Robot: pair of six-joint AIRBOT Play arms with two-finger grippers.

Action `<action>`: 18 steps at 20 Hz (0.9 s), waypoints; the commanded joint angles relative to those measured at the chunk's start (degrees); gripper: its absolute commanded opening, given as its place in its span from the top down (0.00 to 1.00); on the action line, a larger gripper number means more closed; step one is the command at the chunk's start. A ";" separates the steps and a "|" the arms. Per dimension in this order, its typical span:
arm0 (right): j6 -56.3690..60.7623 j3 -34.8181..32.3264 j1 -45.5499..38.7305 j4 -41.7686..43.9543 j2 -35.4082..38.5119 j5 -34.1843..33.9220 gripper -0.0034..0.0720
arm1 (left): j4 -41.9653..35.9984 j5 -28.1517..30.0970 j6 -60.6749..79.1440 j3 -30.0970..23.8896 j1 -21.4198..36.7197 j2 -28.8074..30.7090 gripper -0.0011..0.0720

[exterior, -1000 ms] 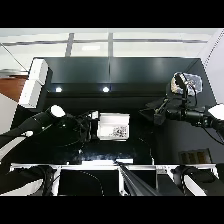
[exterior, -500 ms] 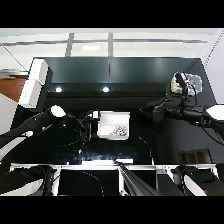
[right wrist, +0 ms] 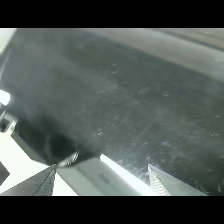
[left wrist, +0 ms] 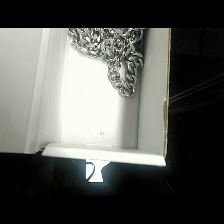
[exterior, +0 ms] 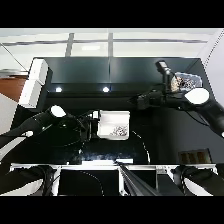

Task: Fold the box and place the chain.

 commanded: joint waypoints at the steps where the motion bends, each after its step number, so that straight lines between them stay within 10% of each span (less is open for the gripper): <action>1: -3.02 2.60 3.80 -6.73 -4.31 6.01 0.01 | 0.02 0.07 0.00 0.02 -0.02 -0.02 0.33; 18: -16.65 2.73 11.69 -11.32 -0.61 17.20 0.01 | 0.02 0.04 0.00 0.02 -0.02 -0.02 0.33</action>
